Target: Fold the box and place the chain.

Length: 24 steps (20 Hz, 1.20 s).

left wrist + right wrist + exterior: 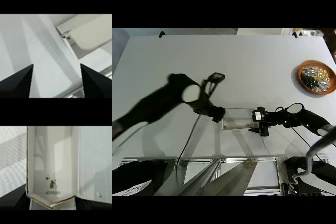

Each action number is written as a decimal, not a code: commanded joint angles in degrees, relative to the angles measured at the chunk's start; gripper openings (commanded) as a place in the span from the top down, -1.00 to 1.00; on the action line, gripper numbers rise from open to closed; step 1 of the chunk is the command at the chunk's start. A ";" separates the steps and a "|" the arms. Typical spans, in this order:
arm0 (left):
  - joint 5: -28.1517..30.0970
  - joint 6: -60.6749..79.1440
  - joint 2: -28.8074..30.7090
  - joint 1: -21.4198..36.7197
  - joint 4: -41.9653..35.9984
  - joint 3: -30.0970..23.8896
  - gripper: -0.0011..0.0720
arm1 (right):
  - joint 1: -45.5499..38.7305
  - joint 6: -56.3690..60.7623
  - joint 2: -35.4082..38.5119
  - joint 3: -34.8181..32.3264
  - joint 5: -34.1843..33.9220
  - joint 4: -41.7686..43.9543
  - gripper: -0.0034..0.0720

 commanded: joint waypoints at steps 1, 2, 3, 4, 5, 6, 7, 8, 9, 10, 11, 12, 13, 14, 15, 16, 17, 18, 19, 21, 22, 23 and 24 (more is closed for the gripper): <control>1.18 21.99 8.20 5.60 -2.05 -4.63 -0.78 | 0.00 0.00 0.00 0.04 0.02 0.02 -0.15; 4.26 29.49 10.43 7.26 -4.44 -8.22 -0.78 | 0.00 0.00 0.00 0.04 0.02 0.02 -0.15; 8.04 37.77 12.20 8.72 -7.43 -12.13 -0.78 | 0.00 0.00 0.00 0.04 0.02 0.02 -0.15; 12.44 47.01 13.60 9.99 -11.28 -16.65 -0.78 | 0.00 0.00 0.00 0.04 0.02 0.02 -0.15; 16.37 55.82 14.21 10.75 -15.02 -20.68 -0.78 | 0.00 0.00 0.00 0.04 0.02 0.02 -0.15; 20.39 65.66 14.10 11.02 -18.86 -24.61 -0.78 | 0.00 0.00 0.00 0.04 0.04 0.02 -0.15; 24.00 74.31 13.53 11.02 -22.32 -27.71 -0.78 | 0.00 0.00 0.00 0.04 0.02 0.02 -0.15; 26.91 83.87 12.41 11.02 -26.58 -30.42 -0.78 | 0.00 0.00 0.00 0.04 0.02 0.02 -0.15; 28.52 92.89 10.78 11.02 -30.23 -32.22 -0.78 | 0.00 0.00 0.00 0.04 0.02 0.02 -0.15; 28.87 102.09 8.22 11.02 -33.59 -32.94 -0.78 | 0.00 0.00 0.00 0.04 0.02 0.02 -0.15; 29.07 108.98 5.57 11.02 -37.29 -32.92 -0.79 | 0.00 0.00 0.00 0.04 0.04 0.02 -0.15; 30.64 114.01 2.73 10.75 -42.95 -32.92 -0.84 | 0.00 0.00 0.00 0.04 0.02 0.02 -0.15; 32.83 115.99 0.15 10.16 -48.81 -32.92 -0.84 | 0.00 0.02 0.00 0.04 0.02 0.02 -0.15; 34.60 117.13 -1.88 9.60 -53.11 -32.92 -0.86 | 0.00 0.00 0.00 0.04 0.02 0.02 -0.15; 35.91 118.05 -3.50 9.03 -56.06 -32.92 -0.95 | 0.00 0.00 0.00 0.04 0.02 0.02 -0.15; 36.70 119.38 -4.59 8.59 -57.53 -32.92 -0.96 | 0.00 0.00 0.00 0.04 0.02 0.02 -0.15; 36.83 120.61 -5.14 8.37 -57.83 -32.92 -0.96 | 0.00 0.02 0.00 0.04 0.02 0.02 -0.15; 36.79 121.39 -5.20 8.37 -57.83 -32.92 -0.96 | 0.00 0.00 0.00 0.04 0.04 0.02 -0.15; 36.81 122.07 -5.18 8.37 -57.94 -32.89 -0.96 | 0.00 0.00 0.00 0.04 0.02 0.02 -0.15; 36.50 122.14 -5.18 8.28 -58.12 -32.89 -0.96 | 0.00 0.02 0.00 0.04 0.02 0.02 -0.15; 36.00 122.14 -5.18 8.11 -58.10 -32.89 -0.96 | 0.00 0.02 0.00 0.04 0.02 0.02 -0.15; 35.45 122.16 -5.18 7.91 -58.10 -32.89 -0.96 | 0.00 0.00 0.00 0.04 0.02 0.02 -0.15; 35.54 122.14 -5.18 7.56 -58.07 -32.92 -0.96 | 0.00 0.00 0.00 0.04 0.02 0.02 -0.15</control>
